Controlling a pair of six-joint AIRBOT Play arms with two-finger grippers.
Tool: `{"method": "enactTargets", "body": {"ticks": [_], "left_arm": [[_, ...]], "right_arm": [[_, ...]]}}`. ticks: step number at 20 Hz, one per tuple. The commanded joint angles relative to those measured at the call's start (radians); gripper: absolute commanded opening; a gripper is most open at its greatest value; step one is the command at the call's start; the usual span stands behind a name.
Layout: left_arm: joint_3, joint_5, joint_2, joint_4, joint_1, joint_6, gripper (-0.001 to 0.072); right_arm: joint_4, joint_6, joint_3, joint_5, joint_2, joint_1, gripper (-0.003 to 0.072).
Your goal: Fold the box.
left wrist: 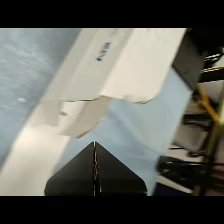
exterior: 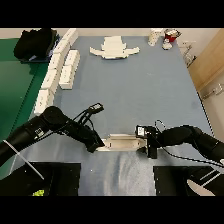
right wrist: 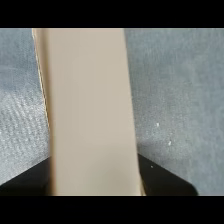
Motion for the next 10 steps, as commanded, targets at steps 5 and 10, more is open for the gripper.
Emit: {"method": "enactTargets", "body": {"ticks": [5,10], "left_arm": [[0.092,0.245,-0.109,-0.232,-0.180,-0.198,0.0013],[0.241,0.242,-0.308,-0.234,-0.060,-0.241,0.0013]], "right_arm": [[0.000,0.000,0.001,0.000,0.000,0.000,0.0470],[0.000,0.000,0.001,0.000,0.000,0.000,0.0470]]}}
